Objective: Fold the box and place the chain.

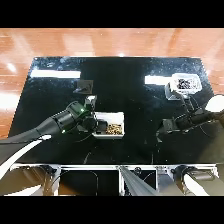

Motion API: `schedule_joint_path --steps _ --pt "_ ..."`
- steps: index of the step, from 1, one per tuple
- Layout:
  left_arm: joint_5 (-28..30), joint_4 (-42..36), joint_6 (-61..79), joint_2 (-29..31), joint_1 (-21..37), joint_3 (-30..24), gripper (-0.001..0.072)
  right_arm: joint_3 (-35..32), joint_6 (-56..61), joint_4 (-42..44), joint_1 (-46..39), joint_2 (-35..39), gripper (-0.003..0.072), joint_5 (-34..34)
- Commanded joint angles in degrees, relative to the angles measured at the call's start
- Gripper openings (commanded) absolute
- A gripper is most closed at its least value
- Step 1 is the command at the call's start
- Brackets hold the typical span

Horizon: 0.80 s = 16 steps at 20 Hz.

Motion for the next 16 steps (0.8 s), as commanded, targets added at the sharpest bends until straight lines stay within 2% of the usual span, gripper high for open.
schedule_joint_path --steps 1,2,4,6,9,12,14,16 --pt "1.11 0.07 0.17 0.07 0.02 2.40 0.0381 -1.84 0.04 2.49 1.60 0.22 0.0720 -2.08" --pt "2.23 0.09 0.98 0.07 0.02 3.02 0.0388 -1.84 0.04 3.02 2.45 0.22 0.0720 -2.58" --pt "6.64 0.07 2.62 0.11 0.02 4.26 0.0575 -1.84 0.07 3.82 5.01 0.22 0.0720 -4.28" --pt "10.62 3.08 2.80 1.09 0.07 5.09 0.0580 -1.81 0.02 5.44 8.52 0.22 0.0720 -7.30" --pt "13.44 5.29 7.87 5.44 0.02 5.11 0.0566 0.22 0.76 6.21 12.68 0.17 0.0720 -10.12" --pt "16.33 7.37 14.82 12.00 0.02 4.02 0.0559 7.74 3.43 4.26 13.00 -0.15 0.0720 -12.11" --pt "16.13 11.06 15.98 17.49 2.19 -0.46 0.0559 14.23 2.16 5.05 13.05 -2.01 0.0720 -13.57" --pt "16.24 8.63 16.20 24.06 7.13 -6.86 0.0559 19.71 2.49 5.22 13.84 -6.05 0.0720 -14.19"
